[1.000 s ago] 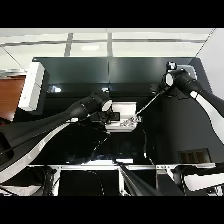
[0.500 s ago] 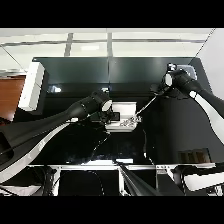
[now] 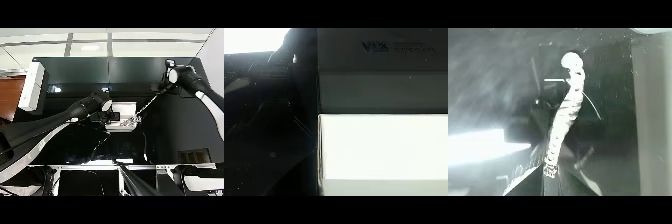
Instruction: Fold the box and place the chain.
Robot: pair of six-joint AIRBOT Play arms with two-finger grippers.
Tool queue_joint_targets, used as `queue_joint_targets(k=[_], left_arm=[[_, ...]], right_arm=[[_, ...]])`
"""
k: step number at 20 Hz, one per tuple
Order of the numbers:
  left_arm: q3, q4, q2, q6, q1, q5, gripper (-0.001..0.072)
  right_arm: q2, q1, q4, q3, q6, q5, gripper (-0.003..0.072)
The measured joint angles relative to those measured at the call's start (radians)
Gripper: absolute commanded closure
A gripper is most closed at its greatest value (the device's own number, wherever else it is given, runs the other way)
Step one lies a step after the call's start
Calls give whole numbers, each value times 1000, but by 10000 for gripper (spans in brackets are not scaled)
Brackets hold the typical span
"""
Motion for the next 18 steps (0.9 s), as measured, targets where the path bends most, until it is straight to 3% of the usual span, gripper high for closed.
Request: queue_joint_targets(k=[5, 10, 14, 18], left_arm=[[0, 0, 0, 0, 0, 0, 679], [0, 0, 0, 0, 0, 0, 679], [0, 0, 0, 0, 0, 0, 679], [0, 0, 0, 0, 0, 0, 679]], right_arm=[[256, 0, 102, 0, -214, 196, 663], [490, 2, 355, 0, -357, 372, 663], [537, 42, 558, -10, -418, 381, 663], [514, 129, 652, -69, -439, 309, 660]])
